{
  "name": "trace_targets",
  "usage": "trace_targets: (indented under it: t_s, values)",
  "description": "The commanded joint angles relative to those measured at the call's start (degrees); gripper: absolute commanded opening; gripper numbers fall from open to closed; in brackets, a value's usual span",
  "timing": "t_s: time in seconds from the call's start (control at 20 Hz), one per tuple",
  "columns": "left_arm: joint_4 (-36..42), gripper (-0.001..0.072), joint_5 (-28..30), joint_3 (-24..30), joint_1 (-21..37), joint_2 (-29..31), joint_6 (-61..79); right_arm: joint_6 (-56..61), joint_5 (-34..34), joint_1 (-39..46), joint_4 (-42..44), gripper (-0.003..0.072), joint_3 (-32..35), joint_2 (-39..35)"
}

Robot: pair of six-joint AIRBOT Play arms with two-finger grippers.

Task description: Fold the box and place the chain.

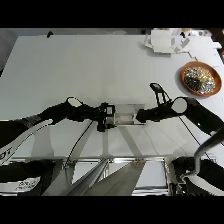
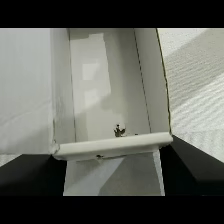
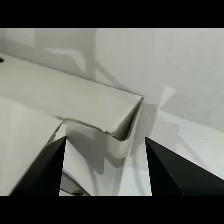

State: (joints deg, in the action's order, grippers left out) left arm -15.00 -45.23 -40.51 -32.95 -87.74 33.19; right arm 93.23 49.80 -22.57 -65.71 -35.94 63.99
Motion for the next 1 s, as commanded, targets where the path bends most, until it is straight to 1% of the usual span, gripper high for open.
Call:
trace_targets:
  t_s: [0.0, 0.25, 0.3, 0.35, 0.5, 0.65, 0.95]
  values:
    - [0.0, 0.0108, 0.0, 0.0, 0.0, 0.0, 0.0, 12.8, 2.6, -4.5, -10.2, 0.0407, -3.1, 2.1]
    - [0.0, 0.0108, 0.0, 0.0, 0.0, 0.0, 0.0, 17.3, 3.9, -9.6, -11.9, 0.0386, -6.2, 5.4]
    - [0.0, 0.0108, 0.0, 0.0, 0.0, 0.0, 0.0, 18.8, 4.0, -10.1, -12.7, 0.0371, -6.5, 5.5]
    - [0.0, 0.0108, 0.0, 0.0, 0.0, 0.0, 0.0, 20.0, 4.3, -10.4, -13.7, 0.0312, -6.6, 5.5]
    - [0.0, 0.0108, 0.0, 0.0, 0.0, 0.0, 0.0, 23.1, 6.4, -10.3, -16.5, 0.0311, -6.7, 5.5]
    - [0.0, 0.0108, 0.0, 0.0, 0.0, 0.0, 0.0, 26.0, 6.1, -11.2, -17.9, 0.0311, -6.8, 5.9]
    - [0.0, 0.0108, 0.0, 0.0, 0.0, 0.0, 0.0, 28.2, 7.6, -14.8, -20.9, 0.0308, -9.1, 9.8]
